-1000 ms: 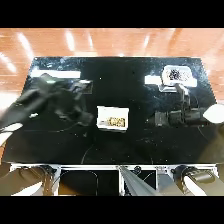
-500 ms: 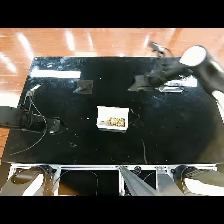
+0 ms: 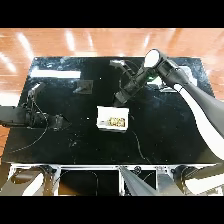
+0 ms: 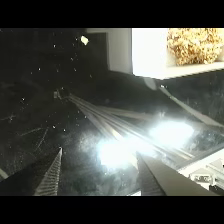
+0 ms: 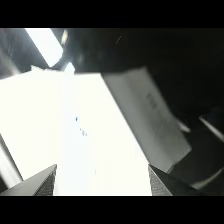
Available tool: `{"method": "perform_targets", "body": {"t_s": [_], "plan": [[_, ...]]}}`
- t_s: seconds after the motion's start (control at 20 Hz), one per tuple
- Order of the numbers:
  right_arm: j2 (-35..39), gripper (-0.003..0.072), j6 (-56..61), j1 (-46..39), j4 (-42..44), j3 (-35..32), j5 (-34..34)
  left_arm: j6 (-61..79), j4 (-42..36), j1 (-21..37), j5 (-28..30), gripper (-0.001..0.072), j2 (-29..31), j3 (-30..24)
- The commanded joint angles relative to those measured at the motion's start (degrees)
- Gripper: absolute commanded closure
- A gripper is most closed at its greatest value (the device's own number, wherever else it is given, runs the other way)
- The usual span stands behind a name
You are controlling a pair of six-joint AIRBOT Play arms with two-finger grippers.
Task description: Fold the box and place the chain.
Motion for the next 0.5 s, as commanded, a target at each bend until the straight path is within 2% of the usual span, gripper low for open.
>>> {"method": "perform_targets", "body": {"t_s": [0.0, 0.45], "plan": [[-0.7, -0.0026, -1.7, 1.2, -0.7, 0.0, 6.4, 0.4, -0.3, 0.1, -1.3, 0.0147, -1.7, -0.1], [-0.7, -0.0019, -2.3, 8.0, -8.6, -0.9, 3.7, 0.4, -0.3, 0.1, -1.3, 0.0147, -2.0, -0.1]]}}
